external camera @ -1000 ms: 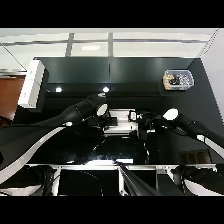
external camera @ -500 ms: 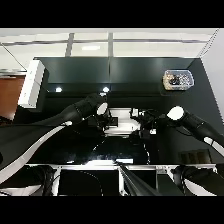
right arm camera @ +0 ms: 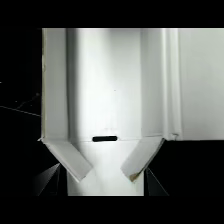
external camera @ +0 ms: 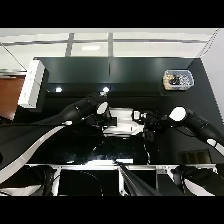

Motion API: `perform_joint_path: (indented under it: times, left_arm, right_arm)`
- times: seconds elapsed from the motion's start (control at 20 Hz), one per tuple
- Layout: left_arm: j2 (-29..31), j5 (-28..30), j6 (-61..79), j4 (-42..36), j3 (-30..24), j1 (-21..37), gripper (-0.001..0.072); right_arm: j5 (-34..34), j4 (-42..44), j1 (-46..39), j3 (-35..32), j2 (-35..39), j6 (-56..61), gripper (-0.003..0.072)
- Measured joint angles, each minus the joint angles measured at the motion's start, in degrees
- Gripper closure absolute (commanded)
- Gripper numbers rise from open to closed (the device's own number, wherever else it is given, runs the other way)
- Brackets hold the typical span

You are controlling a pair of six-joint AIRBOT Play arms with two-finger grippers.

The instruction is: Fold the box and place the chain.

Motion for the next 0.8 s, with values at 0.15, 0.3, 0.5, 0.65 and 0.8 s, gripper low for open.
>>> perform_joint_path:
  times: [0.15,0.3,0.5,0.65,0.8]
  left_arm:
    - [-0.3,0.0,0.0,0.2,0.0,0.0,0.0678]
    - [-0.6,0.0,0.0,0.1,0.0,-0.3,0.0678]
    - [-0.7,0.0,0.0,0.4,0.0,-0.5,0.0678]
    - [-0.7,0.0,0.0,0.8,0.0,-0.6,0.0677]
    - [-0.7,-0.1,0.0,0.9,0.0,-0.6,0.0677]
  right_arm:
    - [-1.0,-0.1,0.9,0.0,-0.3,-0.2,0.008]
    - [-1.5,-0.1,1.7,0.0,-0.8,-0.6,0.0084]
    - [-2.2,0.0,2.1,0.0,-1.1,-1.0,0.0271]
    - [-2.4,1.0,2.2,0.0,-1.1,-1.0,0.0504]
    - [-2.4,1.8,2.2,0.0,-1.1,0.7,0.0504]
